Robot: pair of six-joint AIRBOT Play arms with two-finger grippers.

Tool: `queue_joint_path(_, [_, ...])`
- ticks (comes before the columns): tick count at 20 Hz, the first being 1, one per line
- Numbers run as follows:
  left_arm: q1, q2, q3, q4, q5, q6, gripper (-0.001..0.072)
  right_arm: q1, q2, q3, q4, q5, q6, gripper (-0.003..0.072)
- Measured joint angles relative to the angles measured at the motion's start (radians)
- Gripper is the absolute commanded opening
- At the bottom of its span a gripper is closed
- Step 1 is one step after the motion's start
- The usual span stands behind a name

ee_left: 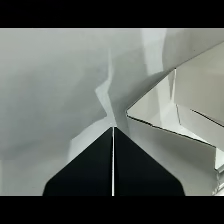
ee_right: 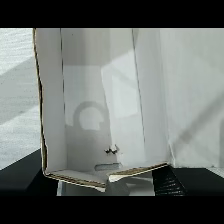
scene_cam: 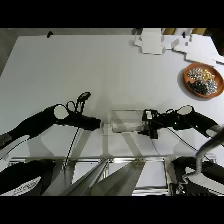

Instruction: Fold the box and place the chain.

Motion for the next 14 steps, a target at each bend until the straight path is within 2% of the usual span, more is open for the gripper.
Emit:
queue_joint_path(5, [-0.031,-0.001,0.001,-0.067,-0.035,0.0,0.0007,0.0,0.0,0.0,0.0,0.0,0.0,0.0316])
queue_joint_path(11, [-0.043,0.074,0.005,-0.101,-0.019,0.0,0.0019,0.0,0.0,0.0,0.0,0.0,0.0,0.0316])
queue_joint_path(12, [-0.043,0.083,0.008,-0.103,-0.014,0.0,0.0065,0.0,0.0,0.0,0.0,0.0,0.0,0.0316])
queue_joint_path(14, [-0.047,0.093,0.014,-0.111,-0.008,0.0,0.02,0.0,0.0,0.0,0.0,0.0,0.0,0.0316])
